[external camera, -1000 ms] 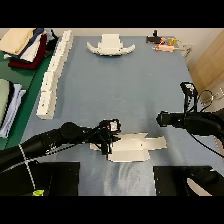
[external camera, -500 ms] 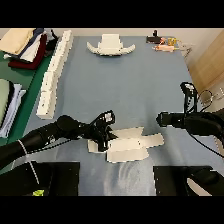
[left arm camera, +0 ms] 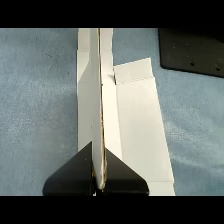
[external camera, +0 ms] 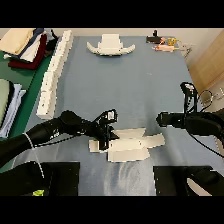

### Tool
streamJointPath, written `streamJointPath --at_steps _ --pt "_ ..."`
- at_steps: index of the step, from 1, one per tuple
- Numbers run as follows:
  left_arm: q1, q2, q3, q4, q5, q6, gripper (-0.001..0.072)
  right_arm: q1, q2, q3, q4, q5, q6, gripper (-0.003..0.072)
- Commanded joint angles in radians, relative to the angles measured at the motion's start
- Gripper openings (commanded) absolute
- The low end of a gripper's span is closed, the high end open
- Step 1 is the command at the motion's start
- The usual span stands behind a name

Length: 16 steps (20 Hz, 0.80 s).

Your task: Fold the box.

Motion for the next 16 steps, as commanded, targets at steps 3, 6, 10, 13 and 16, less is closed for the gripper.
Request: streamJointPath --at_steps 3,6,10,13,16 --pt "0.002 -0.003 0.013 0.041 -0.012 0.009 0.0015 0.0 -0.001 0.001 -0.001 0.0 0.0 0.0485" --pt "0.002 -0.003 0.017 0.043 -0.034 0.009 0.0015 0.0 -0.001 0.0 -0.001 0.0 0.0 0.0485" --pt "0.002 -0.003 0.022 0.043 -0.035 0.009 0.0015 0.0 -0.001 0.0 -0.001 0.0 0.0 0.0485" --pt "0.002 -0.003 0.032 0.043 -0.035 0.009 0.0015 0.0 -0.001 0.001 -0.001 0.0 0.0 0.0485" --pt "0.002 -0.003 0.032 0.043 -0.034 0.009 0.0015 0.0 -0.001 0.0 -0.001 0.0 0.0 0.0485"
